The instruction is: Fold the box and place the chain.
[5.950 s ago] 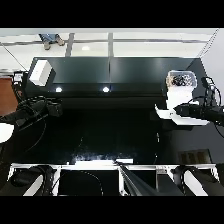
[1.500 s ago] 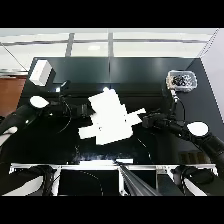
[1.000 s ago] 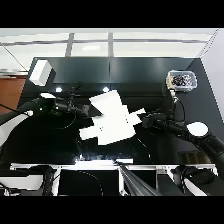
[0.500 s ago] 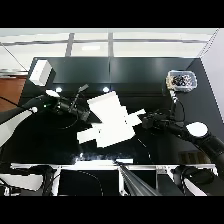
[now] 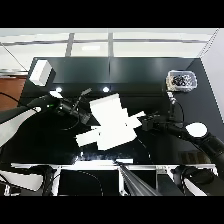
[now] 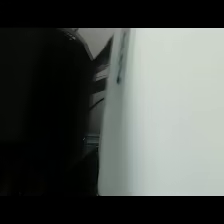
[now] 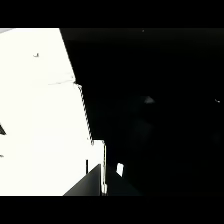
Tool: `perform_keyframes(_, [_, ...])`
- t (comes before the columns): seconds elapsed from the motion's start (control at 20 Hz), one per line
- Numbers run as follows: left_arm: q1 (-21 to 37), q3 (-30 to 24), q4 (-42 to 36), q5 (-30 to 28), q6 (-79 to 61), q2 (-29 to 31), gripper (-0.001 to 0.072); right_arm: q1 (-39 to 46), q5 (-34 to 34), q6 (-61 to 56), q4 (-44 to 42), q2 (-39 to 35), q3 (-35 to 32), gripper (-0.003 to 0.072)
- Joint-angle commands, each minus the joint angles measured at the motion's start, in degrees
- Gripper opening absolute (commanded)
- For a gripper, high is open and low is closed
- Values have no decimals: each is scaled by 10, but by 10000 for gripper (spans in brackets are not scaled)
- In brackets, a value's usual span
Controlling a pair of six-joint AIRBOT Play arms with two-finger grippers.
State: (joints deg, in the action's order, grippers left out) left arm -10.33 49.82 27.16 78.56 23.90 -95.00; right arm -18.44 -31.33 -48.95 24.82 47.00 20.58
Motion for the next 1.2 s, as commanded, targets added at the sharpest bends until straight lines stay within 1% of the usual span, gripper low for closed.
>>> perform_keyframes(0.0, [0, 4, -11, 2, 1, -2, 30, 0, -26, -28, 40, 0, 0, 14])
perform_keyframes(0.1, [0, 6, -11, 2, 1, -2, 29, 0, -30, -28, 40, 0, 0, 20])
perform_keyframes(0.15, [0, 7, -11, 2, 0, -2, 28, 0, -30, -30, 40, 0, 0, 235])
perform_keyframes(0.2, [0, 7, -10, 2, -4, -2, 27, 2, -30, -30, 40, 0, 0, 605])
perform_keyframes(0.25, [0, 10, -8, 4, -4, -1, 26, 12, -42, -30, 48, -1, 6, 672])
perform_keyframes(0.3, [0, 14, -5, 9, -3, 1, 25, 30, -72, -30, 71, -1, 21, 672])
perform_keyframes(0.4, [-1, 24, 13, 37, -3, 10, 23, 86, -167, -30, 143, -1, 73, 672])
perform_keyframes(0.45, [-4, 30, 32, 36, -3, 22, 22, 118, -218, -30, 190, -1, 106, 672])
perform_keyframes(0.55, [-13, 30, 48, -9, -28, 60, 22, 173, -293, -30, 281, -1, 164, 672])
perform_keyframes(0.6, [-22, 30, 48, -39, -57, 83, 22, 196, -318, -30, 318, -1, 187, 672])
perform_keyframes(0.65, [-35, 29, 49, -74, -92, 112, 22, 215, -333, -30, 334, -1, 204, 672])
perform_keyframes(0.75, [-59, 22, 47, -120, -175, 160, 23, 244, -342, -26, 336, -1, 223, 672])
perform_keyframes(0.8, [-67, 19, 41, -126, -212, 171, 23, 250, -339, -14, 337, -1, 225, 672])
perform_keyframes(0.85, [-76, 15, 36, -125, -257, 174, 23, 250, -338, 3, 339, -1, 225, 672])
perform_keyframes(0.9, [-88, 11, 51, -134, -302, 174, 23, 249, -334, 15, 338, -1, 225, 672])
perform_keyframes(0.95, [-105, 7, 68, -162, -326, 174, 23, 249, -323, 14, 339, 0, 225, 672])
perform_keyframes(1.0, [-119, 4, 64, -186, -328, 174, 23, 245, -318, 15, 341, 0, 225, 671])
perform_keyframes(1.1, [-148, 3, 34, -199, -376, 174, 23, 235, -314, 15, 364, 0, 225, 672])
perform_keyframes(1.15, [-164, -2, 41, -225, -383, 174, 23, 230, -314, 15, 378, 0, 225, 671])
